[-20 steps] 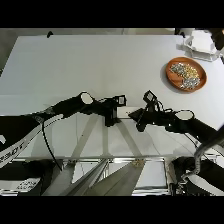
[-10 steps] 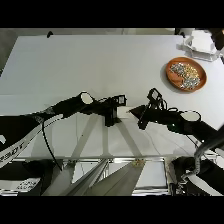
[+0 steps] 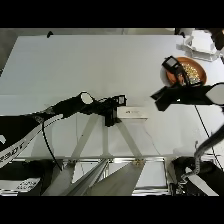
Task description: Fold the box and place the chain.
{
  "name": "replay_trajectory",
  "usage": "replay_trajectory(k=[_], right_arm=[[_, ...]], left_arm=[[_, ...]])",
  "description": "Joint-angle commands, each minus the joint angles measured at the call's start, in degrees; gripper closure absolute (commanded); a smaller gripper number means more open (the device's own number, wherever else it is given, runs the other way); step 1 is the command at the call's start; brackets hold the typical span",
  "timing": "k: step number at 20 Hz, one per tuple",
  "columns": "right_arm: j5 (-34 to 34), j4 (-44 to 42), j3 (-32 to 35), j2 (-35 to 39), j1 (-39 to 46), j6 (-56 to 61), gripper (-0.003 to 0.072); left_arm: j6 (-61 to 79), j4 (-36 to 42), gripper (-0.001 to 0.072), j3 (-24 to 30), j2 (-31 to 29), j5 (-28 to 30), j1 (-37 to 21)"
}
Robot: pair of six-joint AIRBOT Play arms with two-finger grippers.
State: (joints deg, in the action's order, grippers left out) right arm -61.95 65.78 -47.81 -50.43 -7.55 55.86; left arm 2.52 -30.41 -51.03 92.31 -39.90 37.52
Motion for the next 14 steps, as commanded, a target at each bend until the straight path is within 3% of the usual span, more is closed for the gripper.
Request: replay_trajectory(k=[1, 3, 6, 9, 12, 13, 14], right_arm=[[-21.4, 12.5, -4.1, -0.4, 10.9, 14.0, 0.0681], [-25.1, 12.5, -1.5, -1.2, 16.7, 15.8, 0.0678], [-24.9, 13.4, 6.0, -1.2, 22.3, 17.9, 0.0677], [-24.3, 14.0, 14.5, -1.2, 23.8, 17.9, 0.0676], [-23.2, 13.7, 18.5, -1.2, 23.8, 17.9, 0.0676], [-22.9, 13.7, 18.6, -1.2, 23.8, 17.9, 0.0675], [-22.4, 13.5, 18.6, -1.2, 23.8, 17.9, 0.0675]], left_arm=[[0.0, 0.0, 0.0620, 0.0, 0.0, 0.0, 0.0], [0.0, 0.0, 0.0620, 0.0, 0.0, 0.0, 0.0], [0.0, 0.0, 0.0620, 0.0, 0.0, 0.0, 0.0], [0.0, 0.0, 0.0620, 0.0, 0.0, -0.2, 0.0], [-0.2, 0.0, 0.0621, 0.0, 0.0, -2.3, 0.1], [-0.1, -0.1, 0.0630, 0.0, 0.0, -3.3, 0.1], [-0.2, 0.0, 0.0707, -0.1, -0.2, -2.9, 0.1]])
